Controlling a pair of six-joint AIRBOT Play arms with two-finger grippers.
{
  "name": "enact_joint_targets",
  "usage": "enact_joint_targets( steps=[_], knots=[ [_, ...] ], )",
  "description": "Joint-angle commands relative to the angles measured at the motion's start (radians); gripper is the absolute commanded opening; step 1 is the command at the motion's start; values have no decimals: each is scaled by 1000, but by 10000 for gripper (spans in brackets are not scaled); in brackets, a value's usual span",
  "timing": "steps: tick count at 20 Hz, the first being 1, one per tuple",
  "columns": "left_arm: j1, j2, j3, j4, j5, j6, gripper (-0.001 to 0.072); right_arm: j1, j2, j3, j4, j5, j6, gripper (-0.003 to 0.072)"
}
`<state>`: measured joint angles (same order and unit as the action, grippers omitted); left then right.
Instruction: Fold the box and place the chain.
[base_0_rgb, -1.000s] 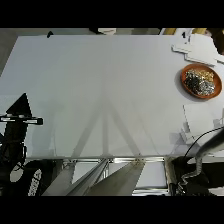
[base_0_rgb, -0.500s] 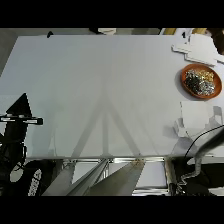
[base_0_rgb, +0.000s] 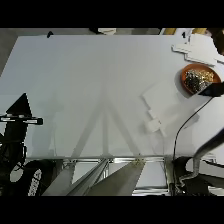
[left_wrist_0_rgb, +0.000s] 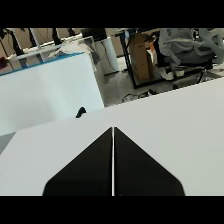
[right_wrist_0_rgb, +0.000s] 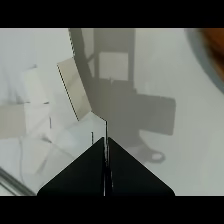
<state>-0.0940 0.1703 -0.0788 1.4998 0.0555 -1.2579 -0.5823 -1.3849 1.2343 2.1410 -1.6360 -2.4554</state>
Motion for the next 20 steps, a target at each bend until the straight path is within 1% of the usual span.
enact_joint_targets(
  steps=[1, 3, 4, 8, 10, 13, 15, 16, 17, 18, 20],
  knots=[
    [1, 0, 0, 0, 0, 0, 12, 162, 137, -120, 166, 109, -11, 13],
    [1, 1, 0, 0, 0, 0, 12, 205, 208, -176, 221, 174, -10, 13],
    [1, 0, 0, 0, 0, 0, 12, 218, 238, -205, 230, 188, -8, 13],
    [1, 1, 0, 0, 0, 0, 12, 224, 346, -350, 278, 182, -7, 13],
    [-1, 0, 0, -7, 38, -11, 12, 224, 402, -431, 307, 201, -15, 13],
    [-1, 1, 0, -109, 146, -260, 12, 224, 470, -559, 317, 253, -14, 13],
    [-1, 1, 0, -119, 227, -410, 12, 224, 483, -607, 319, 256, -14, 14],
    [-1, 1, 0, -119, 244, -533, 12, 224, 483, -614, 317, 256, -14, 14],
    [-1, 0, 0, -117, 229, -637, 12, 224, 483, -615, 319, 257, -14, 14],
    [-1, 0, 3, -111, 157, -683, 12, 224, 483, -614, 320, 261, -14, 14],
    [-16, -2, 8, -111, -76, -731, 13, 224, 483, -615, 319, 261, -14, 14]
  ],
)
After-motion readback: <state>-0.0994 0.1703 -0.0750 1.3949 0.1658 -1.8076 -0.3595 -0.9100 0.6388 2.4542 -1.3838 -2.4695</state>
